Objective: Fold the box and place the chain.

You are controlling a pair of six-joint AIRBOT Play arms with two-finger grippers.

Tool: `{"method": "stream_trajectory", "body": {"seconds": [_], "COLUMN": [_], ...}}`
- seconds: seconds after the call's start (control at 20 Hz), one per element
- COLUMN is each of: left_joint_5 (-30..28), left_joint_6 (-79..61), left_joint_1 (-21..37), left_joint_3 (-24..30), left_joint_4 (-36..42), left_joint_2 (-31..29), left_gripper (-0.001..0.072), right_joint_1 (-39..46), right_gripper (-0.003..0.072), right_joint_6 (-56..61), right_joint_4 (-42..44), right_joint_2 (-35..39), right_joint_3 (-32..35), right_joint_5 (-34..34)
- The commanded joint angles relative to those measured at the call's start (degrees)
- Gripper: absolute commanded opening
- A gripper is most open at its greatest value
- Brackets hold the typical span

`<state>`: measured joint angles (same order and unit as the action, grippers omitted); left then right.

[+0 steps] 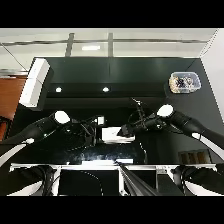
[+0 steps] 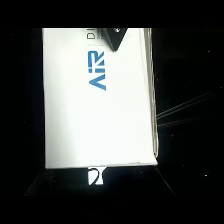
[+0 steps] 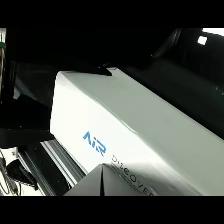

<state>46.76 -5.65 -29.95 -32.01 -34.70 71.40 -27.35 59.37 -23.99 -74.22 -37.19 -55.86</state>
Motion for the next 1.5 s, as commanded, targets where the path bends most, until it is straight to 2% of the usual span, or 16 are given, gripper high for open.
{"method": "stream_trajectory", "body": {"seconds": [0.0, 0.05, 0.2, 0.35, 0.4, 0.55, 0.65, 0.8, 1.0, 1.2, 1.45], "left_joint_5": [0.44, 0.48, 0.42, 3.98, 5.7, 8.85, 7.21, 3.8, 1.73, 3.3, 5.27], "left_joint_6": [0.09, 0.22, 7.04, 18.38, 21.11, 24.37, 27.08, 28.2, 29.11, 29.49, 29.49], "left_joint_1": [0.09, 0.09, 0.22, 1.4, 2.01, 1.09, -1.81, -6.47, -9.86, -9.99, -9.97], "left_joint_3": [-0.22, -0.37, -0.52, -0.55, -0.57, -1.86, -4.74, -10.67, -16.74, -18.4, -18.38], "left_joint_4": [-0.76, -1.75, -10.05, -21.44, -22.49, -19.12, -18.69, -18.32, -17.79, -12.72, -12.92], "left_joint_2": [-0.85, -1.92, -6.4, -11.91, -13.6, -16.48, -14.53, -8.13, 0.39, 3.91, 4.11], "left_gripper": [0.0298, 0.0344, 0.0716, 0.0714, 0.0715, 0.0714, 0.0711, 0.0711, 0.0711, 0.0712, 0.0712], "right_joint_1": [1.55, 2.99, 9.27, 18.29, 21.4, 28.85, 30.53, 30.56, 30.56, 30.56, 30.56], "right_gripper": [0.0014, 0.0014, 0.0014, 0.0014, 0.0014, 0.0014, 0.0015, 0.0015, 0.0015, 0.0015, 0.0015], "right_joint_6": [-1.81, -1.81, -1.51, 0.85, 1.33, 1.62, 1.64, 1.75, 1.92, 1.9, 1.9], "right_joint_4": [-0.09, -0.5, -5.62, -13.79, -15.34, -16.83, -16.9, -16.52, -16.59, -16.61, -16.61], "right_joint_2": [1.31, 2.67, 8.79, 16.48, 18.56, 21.44, 21.42, 21.44, 21.44, 21.44, 21.42], "right_joint_3": [-1.53, -2.84, -7.26, -9.7, -9.7, -9.68, -9.62, -9.62, -9.62, -9.62, -9.62], "right_joint_5": [-5.46, -9.38, -19.02, -22.58, -22.77, -22.67, -20.72, -17.77, -18.73, -18.64, -18.58]}}
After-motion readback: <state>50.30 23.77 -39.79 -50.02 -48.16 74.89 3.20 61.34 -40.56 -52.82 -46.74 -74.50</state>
